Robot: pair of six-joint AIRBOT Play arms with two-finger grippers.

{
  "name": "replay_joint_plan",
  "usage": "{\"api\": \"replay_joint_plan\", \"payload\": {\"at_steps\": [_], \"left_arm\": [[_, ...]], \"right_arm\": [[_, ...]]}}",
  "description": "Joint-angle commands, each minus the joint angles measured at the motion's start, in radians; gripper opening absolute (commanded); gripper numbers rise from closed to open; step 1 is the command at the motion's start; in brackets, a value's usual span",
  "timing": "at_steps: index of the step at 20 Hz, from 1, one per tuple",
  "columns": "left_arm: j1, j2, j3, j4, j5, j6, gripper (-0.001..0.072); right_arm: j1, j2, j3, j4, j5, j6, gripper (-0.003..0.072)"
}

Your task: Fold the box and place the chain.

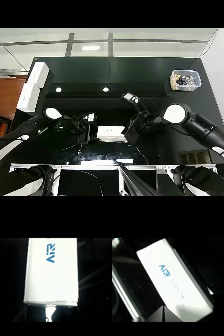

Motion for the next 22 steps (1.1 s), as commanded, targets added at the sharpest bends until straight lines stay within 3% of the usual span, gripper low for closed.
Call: {"api": "replay_joint_plan", "payload": {"at_steps": [1,4,11,22], "left_arm": [[0.0,0.0,0.0,0.0,0.0,0.0,0.0495],[0.0,0.0,0.0,0.0,0.0,0.0,0.0494],[0.0,0.0,0.0,0.0,0.001,0.0,0.0495],[0.0,0.0,0.0,-0.005,-0.001,0.0,0.0495]], "right_arm": [[-0.025,-0.005,-0.078,0.283,-0.094,0.203,0.0008],[-0.02,-0.057,-0.106,0.381,-0.116,0.203,0.0008],[-0.015,-0.171,-0.107,0.294,-0.167,0.203,0.001],[-0.014,-0.18,-0.107,0.248,-0.166,0.203,0.0011]]}}
